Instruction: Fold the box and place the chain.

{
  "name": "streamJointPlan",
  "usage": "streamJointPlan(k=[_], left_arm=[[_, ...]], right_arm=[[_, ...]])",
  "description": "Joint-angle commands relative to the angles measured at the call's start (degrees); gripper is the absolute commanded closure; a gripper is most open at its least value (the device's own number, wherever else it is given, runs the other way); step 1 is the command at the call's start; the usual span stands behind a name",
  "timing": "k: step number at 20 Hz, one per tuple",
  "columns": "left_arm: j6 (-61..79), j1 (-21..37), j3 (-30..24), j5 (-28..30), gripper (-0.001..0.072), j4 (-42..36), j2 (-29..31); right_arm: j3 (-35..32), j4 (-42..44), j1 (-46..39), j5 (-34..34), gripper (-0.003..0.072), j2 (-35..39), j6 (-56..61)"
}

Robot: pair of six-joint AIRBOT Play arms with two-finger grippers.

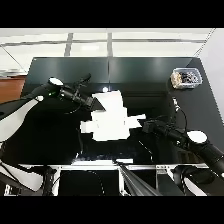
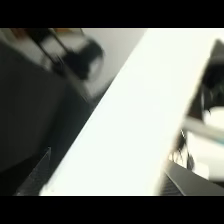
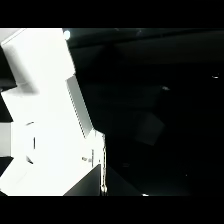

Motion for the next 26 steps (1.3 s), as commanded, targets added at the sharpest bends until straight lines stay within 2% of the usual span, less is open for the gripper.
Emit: streamJointPlan(k=[1,2,3,4,5,6,7,10,12,13,14,15,17,19,21,22,24,25,26], left_arm=[[3.02,-0.7,2.49,-8.09,0.0056,2.32,-2.99],[4.79,-1.25,2.84,-9.49,0.0111,3.48,-2.99],[5.01,-1.73,3.34,-9.73,0.0118,5.97,-2.99],[4.98,-1.95,3.98,-8.96,0.0187,9.33,-2.99],[5.2,-2.21,4.33,-8.28,0.0218,11.19,-2.99],[5.55,-2.25,4.42,-7.76,0.0231,11.82,-2.99],[6.25,-2.25,4.42,-7.69,0.0286,11.82,-3.04],[7.74,-2.38,4.42,-7.39,0.0504,11.85,-3.08],[7.91,-2.21,4.44,-6.62,0.0685,11.85,-3.08],[7.91,-2.19,4.44,-6.56,0.0685,11.87,-3.08],[7.85,-2.23,4.44,-6.62,0.0686,11.87,-3.02],[7.85,-2.25,4.44,-6.67,0.0686,11.87,-2.86],[7.85,-2.32,4.42,-6.58,0.0688,11.98,-2.19],[7.43,-2.95,3.63,-5.49,0.0691,13.07,0.42],[9.2,-4.37,0.2,-0.42,0.0691,14.36,6.08],[12.15,-5.22,-2.38,3.17,0.069,13.92,9.57],[15.02,-6.84,-9.31,16.92,0.0689,13.51,17.33],[17.42,-7.56,-12.39,23.45,0.0689,13.62,20.59],[23.32,-8.2,-14.43,26.49,0.0689,14.03,22.88]], right_arm=[[-0.02,0.07,0.28,-0.39,0.0674,0.02,0.02],[-0.04,0.07,0.28,-0.57,0.0674,0.02,0.02],[-0.04,0.07,0.28,-0.61,0.0675,0.04,0.02],[-0.02,0.07,0.28,-0.61,0.0675,0.02,0.02],[-0.02,0.04,0.28,-0.59,0.0674,0.02,0.02],[-0.02,0.02,0.28,-0.81,0.0674,0.02,0.0],[-0.04,0.02,0.28,-0.92,0.0674,0.02,0.0],[-0.02,-0.17,0.28,-1.03,0.0674,0.02,-0.02],[-0.02,-0.37,0.28,-1.03,0.0657,0.02,-0.02],[-0.02,-0.37,0.28,-1.03,0.0424,0.04,-0.02],[-0.02,-0.2,0.26,-1.25,0.0141,0.04,-0.02],[0.0,-0.13,0.26,-2.16,0.0038,0.04,-0.02],[1.64,-2.73,-1.9,-1.36,0.0038,0.07,-0.04],[6.6,-13.97,-6.43,6.14,0.0038,0.07,-0.02],[12.74,-29.14,-10.14,15.63,0.004,0.07,0.0],[15.54,-36.41,-11.19,19.91,0.004,0.07,0.0],[18.49,-46.03,-11.39,24.39,0.004,0.07,-0.35],[18.53,-47.43,-11.39,25.0,0.0041,0.04,-2.23],[18.4,-48.09,-11.08,25.51,0.0041,-0.02,-5.57]])
